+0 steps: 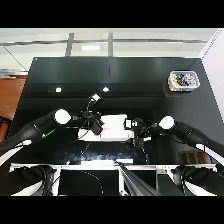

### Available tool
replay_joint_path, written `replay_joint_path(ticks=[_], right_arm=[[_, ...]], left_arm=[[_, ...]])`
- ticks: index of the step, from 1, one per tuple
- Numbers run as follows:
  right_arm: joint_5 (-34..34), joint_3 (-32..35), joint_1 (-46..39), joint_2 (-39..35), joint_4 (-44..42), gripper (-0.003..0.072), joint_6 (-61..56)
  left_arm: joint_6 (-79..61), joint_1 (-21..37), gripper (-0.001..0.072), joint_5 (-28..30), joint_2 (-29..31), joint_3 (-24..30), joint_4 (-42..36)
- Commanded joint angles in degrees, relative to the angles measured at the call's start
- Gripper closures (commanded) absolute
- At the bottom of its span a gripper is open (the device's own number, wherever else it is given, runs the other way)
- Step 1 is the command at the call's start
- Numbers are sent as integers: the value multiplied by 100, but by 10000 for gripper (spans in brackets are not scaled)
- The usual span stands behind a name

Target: Fold the box and place the chain.

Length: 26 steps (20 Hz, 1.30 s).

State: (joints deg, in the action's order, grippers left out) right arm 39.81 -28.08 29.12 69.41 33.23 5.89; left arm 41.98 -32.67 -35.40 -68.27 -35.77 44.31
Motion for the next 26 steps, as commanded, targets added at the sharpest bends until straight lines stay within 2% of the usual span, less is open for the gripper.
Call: replay_joint_path(ticks=[1,4,6,7,8,10,12,14,16,19,22,24,26], right_arm=[[-4,2,4,4,-7,332,-7],[-7,2,4,4,-7,332,-7],[-7,2,4,4,-7,332,-7],[-4,2,4,4,-7,332,-7],[-4,2,4,4,-7,332,-7],[-4,2,4,4,-7,332,-7],[-4,2,4,4,-7,333,-7],[-4,2,4,4,-7,332,-7],[-2,2,4,4,-7,332,-7],[-2,2,4,4,-7,332,-7],[-2,2,4,4,-7,332,-7],[-4,2,4,4,-7,332,-7],[-4,2,4,4,-7,332,-7]], left_arm=[[57,179,684,-929,221,-267,782],[302,601,682,-1569,922,-293,1547],[391,992,667,-1950,1427,-291,1740],[393,1187,580,-2114,1617,-284,1714],[391,1377,454,-2245,1775,-238,1657],[317,1541,3,-2177,1886,9,1565],[-682,1440,3,-2124,1808,356,1401],[-2024,1204,3,-1937,1707,697,916],[-2868,933,12,-1416,1572,920,404],[-2922,614,21,-636,1213,960,-39],[-3143,474,21,-496,909,957,-354],[-3154,479,71,-549,780,957,-415],[-3154,479,187,-575,765,953,-485]])
